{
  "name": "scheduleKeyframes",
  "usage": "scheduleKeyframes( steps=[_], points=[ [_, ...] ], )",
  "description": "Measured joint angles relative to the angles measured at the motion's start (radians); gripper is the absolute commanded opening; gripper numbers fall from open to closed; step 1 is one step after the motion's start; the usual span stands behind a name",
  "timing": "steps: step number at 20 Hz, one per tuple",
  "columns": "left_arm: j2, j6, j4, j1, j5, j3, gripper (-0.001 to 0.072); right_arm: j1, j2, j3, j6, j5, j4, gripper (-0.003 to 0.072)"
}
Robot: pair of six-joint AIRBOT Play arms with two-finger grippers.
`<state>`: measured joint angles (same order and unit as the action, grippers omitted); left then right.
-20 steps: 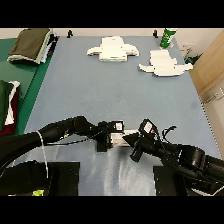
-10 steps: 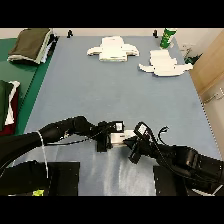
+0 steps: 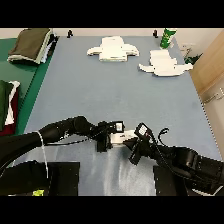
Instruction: Fold the box.
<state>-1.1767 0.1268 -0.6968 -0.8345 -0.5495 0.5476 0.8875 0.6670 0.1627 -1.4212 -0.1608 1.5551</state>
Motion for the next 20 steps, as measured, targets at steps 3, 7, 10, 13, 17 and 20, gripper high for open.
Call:
scheduleKeyframes(
  steps=[3,7,10,13,17,20],
  points=[
    [0.000,0.000,0.000,0.000,0.000,0.000,0.0592,0.000,0.000,0.001,0.000,-0.005,0.001,0.0034],
    [0.000,0.001,0.001,0.000,0.000,0.000,0.0592,-0.006,0.000,0.006,0.000,-0.015,0.002,0.0033],
    [0.000,0.001,0.001,0.000,0.000,0.000,0.0593,-0.011,0.000,0.015,0.000,-0.029,0.005,0.0034],
    [0.000,0.002,0.002,0.000,0.000,0.000,0.0593,-0.013,0.002,0.053,0.000,-0.050,0.012,0.0033],
    [0.000,0.004,0.003,0.000,0.000,0.000,0.0593,-0.015,0.001,0.126,0.000,-0.048,0.009,0.0009],
    [0.000,0.003,0.002,0.000,0.000,0.000,0.0592,-0.045,0.006,0.169,0.001,-0.120,-0.004,0.0009]
  ],
)
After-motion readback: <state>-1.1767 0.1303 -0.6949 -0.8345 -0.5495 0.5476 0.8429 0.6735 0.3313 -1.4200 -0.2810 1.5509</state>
